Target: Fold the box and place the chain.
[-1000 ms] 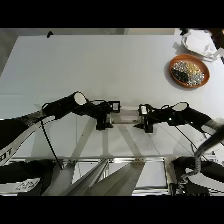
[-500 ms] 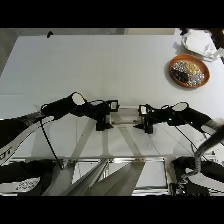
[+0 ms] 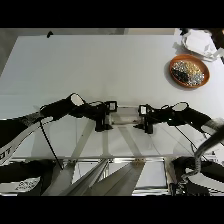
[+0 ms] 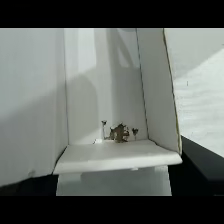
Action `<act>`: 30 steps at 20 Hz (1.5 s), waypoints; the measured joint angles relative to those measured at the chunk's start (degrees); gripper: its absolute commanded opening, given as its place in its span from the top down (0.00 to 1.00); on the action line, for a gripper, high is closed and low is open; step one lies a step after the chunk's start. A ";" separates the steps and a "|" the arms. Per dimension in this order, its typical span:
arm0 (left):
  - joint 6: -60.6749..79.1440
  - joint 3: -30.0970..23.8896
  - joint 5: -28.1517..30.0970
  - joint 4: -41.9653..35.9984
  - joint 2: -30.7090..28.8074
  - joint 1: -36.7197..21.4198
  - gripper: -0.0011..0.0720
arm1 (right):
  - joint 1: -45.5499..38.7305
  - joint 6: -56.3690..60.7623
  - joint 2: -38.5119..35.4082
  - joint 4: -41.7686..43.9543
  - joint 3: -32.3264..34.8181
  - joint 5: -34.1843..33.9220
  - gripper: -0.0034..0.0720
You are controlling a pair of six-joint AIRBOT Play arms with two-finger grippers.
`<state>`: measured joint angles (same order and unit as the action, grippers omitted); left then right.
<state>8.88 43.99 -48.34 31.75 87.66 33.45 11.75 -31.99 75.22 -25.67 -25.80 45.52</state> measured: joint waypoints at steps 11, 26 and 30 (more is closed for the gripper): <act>3.98 -2.69 0.46 -6.14 -0.37 -2.21 0.08 | 0.00 0.00 0.00 0.02 0.02 -0.04 0.41; 16.79 -5.40 2.23 -16.50 -1.73 -2.29 0.11 | 0.00 0.02 0.00 0.04 0.02 -0.07 0.41; 17.73 -5.49 2.12 -17.46 -1.53 -2.29 0.22 | 0.00 0.02 0.00 0.04 0.02 -0.11 0.41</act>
